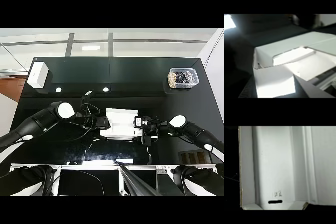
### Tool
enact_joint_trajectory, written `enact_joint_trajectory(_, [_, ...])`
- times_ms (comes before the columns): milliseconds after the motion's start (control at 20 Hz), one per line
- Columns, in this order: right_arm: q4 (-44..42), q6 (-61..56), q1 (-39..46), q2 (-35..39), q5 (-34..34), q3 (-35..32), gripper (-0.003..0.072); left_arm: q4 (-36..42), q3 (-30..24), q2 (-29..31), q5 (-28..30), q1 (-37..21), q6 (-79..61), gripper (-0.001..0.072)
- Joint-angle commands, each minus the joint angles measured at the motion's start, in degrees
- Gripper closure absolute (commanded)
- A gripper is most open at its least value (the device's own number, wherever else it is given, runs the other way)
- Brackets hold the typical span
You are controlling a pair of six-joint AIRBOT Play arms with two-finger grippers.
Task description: Fold the box and place the chain.
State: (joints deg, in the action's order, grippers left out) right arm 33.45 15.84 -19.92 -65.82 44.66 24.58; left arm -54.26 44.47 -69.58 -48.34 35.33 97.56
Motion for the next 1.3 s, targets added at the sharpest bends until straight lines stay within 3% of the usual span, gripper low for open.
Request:
enact_joint_trajectory(0, [0.0,0.0,-0.1,0.0,0.0,0.0,0.0207,-8.6,1.9,0.0,0.3,2.7,8.3,0.0160])
enact_joint_trajectory(150, [0.0,0.0,-0.1,0.0,0.0,0.0,0.0208,-11.7,2.4,-0.1,0.3,3.9,12.6,0.0216])
enact_joint_trajectory(1250, [0.0,0.0,-0.1,0.0,0.0,0.0,0.0207,-11.6,2.4,-3.6,4.7,7.6,16.9,0.0210])
